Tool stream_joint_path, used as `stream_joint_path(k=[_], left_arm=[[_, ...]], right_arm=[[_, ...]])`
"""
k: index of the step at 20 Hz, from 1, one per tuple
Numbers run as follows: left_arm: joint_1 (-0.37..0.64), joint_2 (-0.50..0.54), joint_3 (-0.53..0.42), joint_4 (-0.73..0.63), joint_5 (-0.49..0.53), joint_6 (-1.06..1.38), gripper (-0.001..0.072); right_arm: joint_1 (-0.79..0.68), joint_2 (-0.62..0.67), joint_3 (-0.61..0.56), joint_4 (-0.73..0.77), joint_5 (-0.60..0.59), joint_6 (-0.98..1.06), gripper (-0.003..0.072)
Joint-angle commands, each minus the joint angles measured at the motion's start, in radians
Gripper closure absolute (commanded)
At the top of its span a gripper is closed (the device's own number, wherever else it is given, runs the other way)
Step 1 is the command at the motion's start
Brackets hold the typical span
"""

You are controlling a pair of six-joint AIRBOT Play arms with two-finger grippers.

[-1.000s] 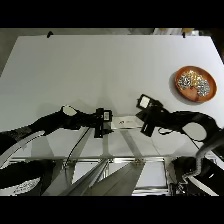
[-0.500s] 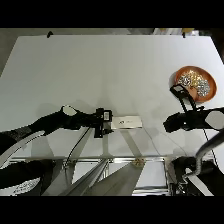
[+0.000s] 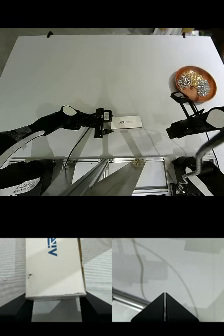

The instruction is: Fold the box and place the chain.

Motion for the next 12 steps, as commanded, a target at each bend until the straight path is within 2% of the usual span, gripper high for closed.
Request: stream_joint_path(k=[1, 12], left_arm=[[0.000, 0.000, 0.000, 0.000, 0.000, 0.000, 0.0567], [0.000, 0.001, 0.000, 0.000, -0.028, 0.000, 0.0567]], right_arm=[[-0.001, 0.001, 0.000, 0.002, 0.024, 0.002, 0.0666], [-0.001, 0.001, 0.000, 0.002, 0.024, 0.002, 0.0666]])
